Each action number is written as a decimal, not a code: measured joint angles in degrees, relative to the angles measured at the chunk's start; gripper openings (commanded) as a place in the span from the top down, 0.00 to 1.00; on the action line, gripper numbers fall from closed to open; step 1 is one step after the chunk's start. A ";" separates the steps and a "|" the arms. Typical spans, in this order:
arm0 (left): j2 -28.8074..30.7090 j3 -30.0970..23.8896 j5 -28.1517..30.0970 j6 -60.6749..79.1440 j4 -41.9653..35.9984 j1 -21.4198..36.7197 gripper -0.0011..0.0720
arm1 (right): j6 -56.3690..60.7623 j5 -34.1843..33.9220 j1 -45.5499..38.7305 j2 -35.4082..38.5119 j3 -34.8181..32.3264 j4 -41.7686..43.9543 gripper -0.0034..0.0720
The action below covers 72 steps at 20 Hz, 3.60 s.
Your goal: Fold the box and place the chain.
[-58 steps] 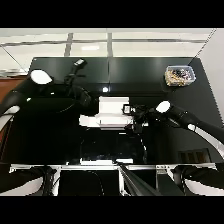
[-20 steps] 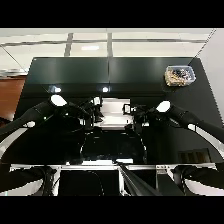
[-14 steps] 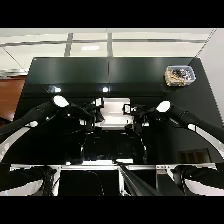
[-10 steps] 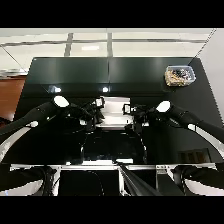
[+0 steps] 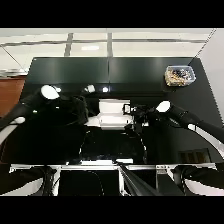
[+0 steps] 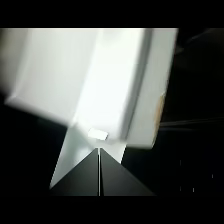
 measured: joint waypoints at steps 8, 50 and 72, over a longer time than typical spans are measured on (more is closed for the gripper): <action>3.74 -4.11 -12.70 -33.75 7.93 22.93 0.95 | -0.07 0.02 0.00 0.00 0.02 -0.07 0.74; -12.83 -0.83 -6.05 -37.22 -5.27 7.76 0.94 | -0.07 0.07 0.00 0.00 0.02 -0.09 0.74; -13.88 9.33 -12.52 -39.78 -10.21 -0.20 0.39 | -0.07 0.07 0.00 0.00 0.02 -0.09 0.74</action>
